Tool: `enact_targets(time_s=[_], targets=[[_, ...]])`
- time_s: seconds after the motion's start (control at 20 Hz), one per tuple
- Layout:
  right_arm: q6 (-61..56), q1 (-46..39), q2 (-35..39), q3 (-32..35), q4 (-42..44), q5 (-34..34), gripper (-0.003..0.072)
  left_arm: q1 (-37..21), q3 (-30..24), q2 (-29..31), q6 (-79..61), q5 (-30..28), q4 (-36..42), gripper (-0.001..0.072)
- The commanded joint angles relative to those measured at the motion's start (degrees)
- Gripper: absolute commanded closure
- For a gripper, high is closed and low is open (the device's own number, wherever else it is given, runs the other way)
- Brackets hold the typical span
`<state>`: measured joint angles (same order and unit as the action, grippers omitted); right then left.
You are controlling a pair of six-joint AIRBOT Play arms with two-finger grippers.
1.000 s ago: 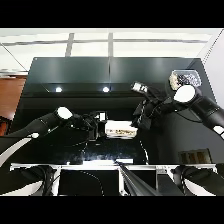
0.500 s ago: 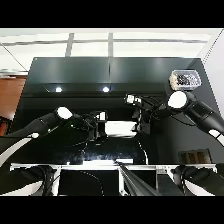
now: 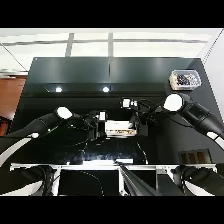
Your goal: Fold the box and place the chain.
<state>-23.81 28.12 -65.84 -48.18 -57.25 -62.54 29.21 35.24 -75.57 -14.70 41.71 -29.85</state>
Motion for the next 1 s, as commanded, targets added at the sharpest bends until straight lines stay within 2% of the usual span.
enact_targets(time_s=[0.0, 0.35, 0.6, 0.65, 0.7, 0.95], targets=[[-1.33, 0.35, -0.02, 0.02, -0.20, -0.42, 0.0452, 0.02, 0.00, -0.02, -0.02, 0.07, -0.07, 0.0423], [-1.49, 1.25, -0.02, 1.70, 0.13, -0.83, 0.0452, 0.02, 0.00, -0.02, -0.02, 0.07, -0.07, 0.0423], [-1.49, 3.08, -0.02, 1.84, 0.00, 1.36, 0.0450, 0.02, 0.00, -0.02, -0.02, 0.07, -0.07, 0.0423], [-1.49, 3.08, -0.02, 1.84, 0.00, 1.33, 0.0447, 0.02, 0.00, -0.02, -0.02, 0.07, -0.07, 0.0423], [-1.55, 3.08, -0.02, 1.84, 0.00, 1.31, 0.0412, 0.02, 0.00, -0.02, -0.02, 0.07, -0.07, 0.0423], [-2.82, 3.10, -0.02, 2.10, 0.02, 1.31, 0.0413, 0.02, 0.00, -0.02, -0.02, 0.07, -0.07, 0.0423]])
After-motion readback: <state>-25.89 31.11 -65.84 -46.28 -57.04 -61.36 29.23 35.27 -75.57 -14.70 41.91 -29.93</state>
